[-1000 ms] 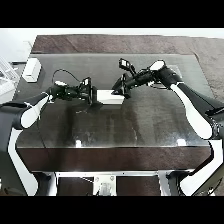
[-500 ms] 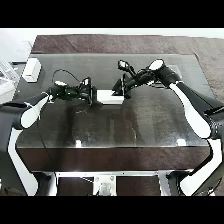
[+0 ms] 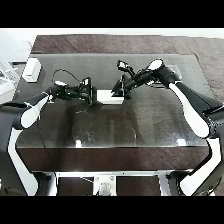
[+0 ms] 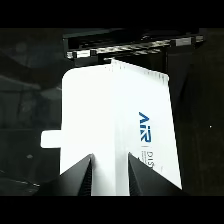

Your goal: Fold the box and place the chain.

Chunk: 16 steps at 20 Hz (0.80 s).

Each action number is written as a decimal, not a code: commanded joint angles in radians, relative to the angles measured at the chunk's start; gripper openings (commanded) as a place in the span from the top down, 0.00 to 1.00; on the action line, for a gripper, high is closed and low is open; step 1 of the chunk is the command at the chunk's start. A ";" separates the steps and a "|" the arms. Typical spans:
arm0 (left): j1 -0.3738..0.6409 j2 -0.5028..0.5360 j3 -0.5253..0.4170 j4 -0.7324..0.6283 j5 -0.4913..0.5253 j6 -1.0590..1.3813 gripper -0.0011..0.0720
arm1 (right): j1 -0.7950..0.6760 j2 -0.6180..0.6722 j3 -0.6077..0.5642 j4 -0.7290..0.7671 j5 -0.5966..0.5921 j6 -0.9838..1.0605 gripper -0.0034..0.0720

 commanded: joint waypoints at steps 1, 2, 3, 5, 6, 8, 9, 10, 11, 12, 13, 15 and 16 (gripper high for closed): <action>0.000 0.000 0.000 0.000 0.000 0.000 0.67 | 0.000 -0.008 0.001 -0.005 -0.011 0.001 0.62; 0.000 0.000 0.000 0.000 0.000 0.000 0.67 | 0.000 -0.013 0.001 -0.008 -0.011 0.000 0.62; 0.000 0.000 0.000 0.000 0.000 0.000 0.67 | 0.000 -0.015 0.002 -0.009 -0.013 0.001 0.62; 0.000 0.000 0.000 0.000 0.000 0.000 0.67 | 0.000 -0.015 0.006 -0.009 -0.023 0.000 0.61; 0.000 0.000 0.000 0.000 0.000 0.000 0.67 | 0.000 -0.015 0.011 -0.009 -0.023 0.001 0.61; 0.000 0.000 0.000 0.000 0.000 0.000 0.67 | 0.000 -0.015 0.022 -0.009 -0.022 0.001 0.62; 0.000 0.000 0.000 0.000 0.000 0.000 0.67 | 0.000 -0.015 0.025 -0.009 -0.018 0.001 0.61; 0.000 0.000 0.000 0.000 0.000 0.000 0.67 | 0.000 -0.015 0.030 -0.008 -0.004 0.001 0.61; 0.000 0.000 0.000 0.000 0.000 0.000 0.67 | 0.000 -0.015 0.034 -0.008 0.017 0.001 0.59; 0.000 0.000 0.000 0.000 0.000 0.000 0.67 | 0.003 -0.015 0.037 -0.009 0.032 0.002 0.59; 0.000 0.000 0.000 0.000 0.000 0.000 0.67 | 0.005 -0.015 0.037 -0.013 0.032 0.011 0.58; 0.000 0.000 0.000 0.000 0.000 0.000 0.67 | 0.011 -0.015 0.037 -0.042 0.030 0.013 0.58; 0.000 0.000 0.000 0.000 0.000 0.000 0.67 | 0.013 -0.015 0.037 -0.050 0.030 0.013 0.59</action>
